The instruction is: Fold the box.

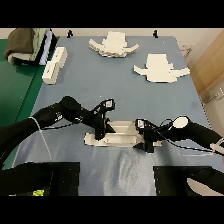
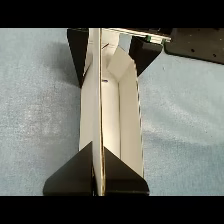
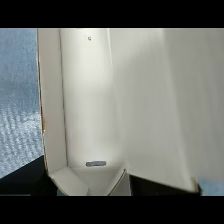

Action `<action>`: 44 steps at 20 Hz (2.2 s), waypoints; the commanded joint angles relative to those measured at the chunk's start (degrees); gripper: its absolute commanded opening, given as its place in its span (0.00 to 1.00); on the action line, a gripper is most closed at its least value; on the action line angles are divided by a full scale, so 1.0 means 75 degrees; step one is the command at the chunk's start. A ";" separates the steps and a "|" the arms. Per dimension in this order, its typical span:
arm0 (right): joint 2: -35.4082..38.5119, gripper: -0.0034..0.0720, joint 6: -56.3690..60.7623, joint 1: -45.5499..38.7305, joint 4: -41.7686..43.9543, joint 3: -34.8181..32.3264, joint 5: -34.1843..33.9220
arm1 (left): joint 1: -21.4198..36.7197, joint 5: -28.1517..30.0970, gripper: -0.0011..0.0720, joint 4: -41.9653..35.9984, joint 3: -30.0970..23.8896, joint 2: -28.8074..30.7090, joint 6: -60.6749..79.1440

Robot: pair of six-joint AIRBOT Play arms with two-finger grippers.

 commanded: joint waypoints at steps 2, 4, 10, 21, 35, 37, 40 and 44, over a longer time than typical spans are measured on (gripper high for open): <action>-0.0023 0.77 -0.0020 0.0009 -0.0009 -0.0012 -0.0050 | 0.0000 -0.0003 0.04 0.0003 0.0006 0.0006 0.0000; -0.0023 0.78 0.0015 0.0006 -0.0006 -0.0009 -0.0192 | 0.0000 -0.0003 0.04 0.0003 0.0006 0.0006 0.0000; -0.0023 0.78 0.0009 0.0006 -0.0032 -0.0009 -0.0143 | 0.0000 -0.0006 0.04 0.0006 0.0006 0.0006 0.0000; -0.0023 0.78 0.0009 0.0006 -0.0032 -0.0003 -0.0146 | 0.0000 0.0143 0.04 -0.0114 0.0006 0.0006 0.0020; -0.0023 0.77 0.0009 0.0006 -0.0032 -0.0003 -0.0146 | -0.0009 0.0076 0.04 -0.0172 0.0006 0.0006 -0.0006; -0.0023 0.78 0.0009 0.0006 -0.0032 -0.0003 -0.0146 | -0.0006 0.0079 0.04 -0.0172 0.0006 0.0006 -0.0172; -0.0023 0.77 0.0009 0.0006 -0.0032 -0.0003 -0.0146 | 0.0044 0.0079 0.44 -0.0154 0.0015 0.0067 -0.0790; -0.0023 0.77 0.0009 0.0006 -0.0032 -0.0003 -0.0146 | 0.0312 -0.0041 0.84 0.0262 0.0020 0.0577 -0.1699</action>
